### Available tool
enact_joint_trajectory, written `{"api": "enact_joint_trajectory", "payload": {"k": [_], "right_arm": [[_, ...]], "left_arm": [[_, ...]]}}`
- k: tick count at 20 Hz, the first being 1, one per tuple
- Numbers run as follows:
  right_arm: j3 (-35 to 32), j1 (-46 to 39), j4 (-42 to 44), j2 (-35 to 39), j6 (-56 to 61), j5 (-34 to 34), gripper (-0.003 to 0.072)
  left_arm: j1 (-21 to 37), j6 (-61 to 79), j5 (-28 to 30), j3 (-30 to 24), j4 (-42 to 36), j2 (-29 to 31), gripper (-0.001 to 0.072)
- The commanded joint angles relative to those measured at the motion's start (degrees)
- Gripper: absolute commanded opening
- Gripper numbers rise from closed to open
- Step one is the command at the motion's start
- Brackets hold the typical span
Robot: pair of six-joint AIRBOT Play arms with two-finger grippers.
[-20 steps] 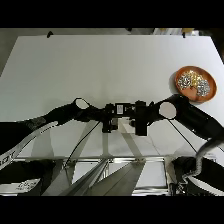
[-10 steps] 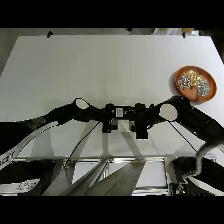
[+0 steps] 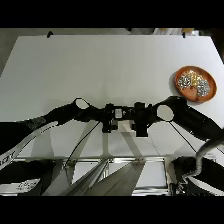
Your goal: Fold the box and place the chain.
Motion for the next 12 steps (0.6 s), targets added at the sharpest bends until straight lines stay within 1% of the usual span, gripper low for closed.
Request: {"api": "enact_joint_trajectory", "payload": {"k": [1, 3, 4, 5, 8, 10, 12], "right_arm": [[-0.02, 0.07, -0.52, -0.09, 0.22, -1.33, 0.0286], [-0.02, 0.07, -1.6, -0.07, 1.53, -1.42, 0.0283], [-0.02, 0.07, -2.32, -0.07, 2.45, -1.42, 0.025], [-0.02, 0.07, -3.02, -0.07, 3.04, -1.42, 0.0234], [-0.02, 0.07, -2.91, 0.35, 3.02, -1.14, 0.0233], [-0.02, 0.07, -2.97, 1.44, 2.99, -1.29, 0.0173], [-0.02, 0.04, -3.02, 2.67, 3.02, -1.68, 0.0165]], "left_arm": [[0.02, 0.02, 0.02, -0.02, 0.02, 0.04, 0.015], [0.02, 0.02, 0.02, -0.02, 0.02, 0.04, 0.015], [0.02, 0.02, 0.02, -0.02, 0.02, 0.04, 0.015], [0.02, 0.02, 0.0, -0.02, 0.02, 0.04, 0.015], [0.02, 0.02, 0.02, -0.02, 0.02, 0.04, 0.015], [0.02, 0.02, 0.02, -0.02, 0.02, 0.04, 0.015], [0.02, 0.02, 0.0, -0.02, 0.02, 0.04, 0.015]]}}
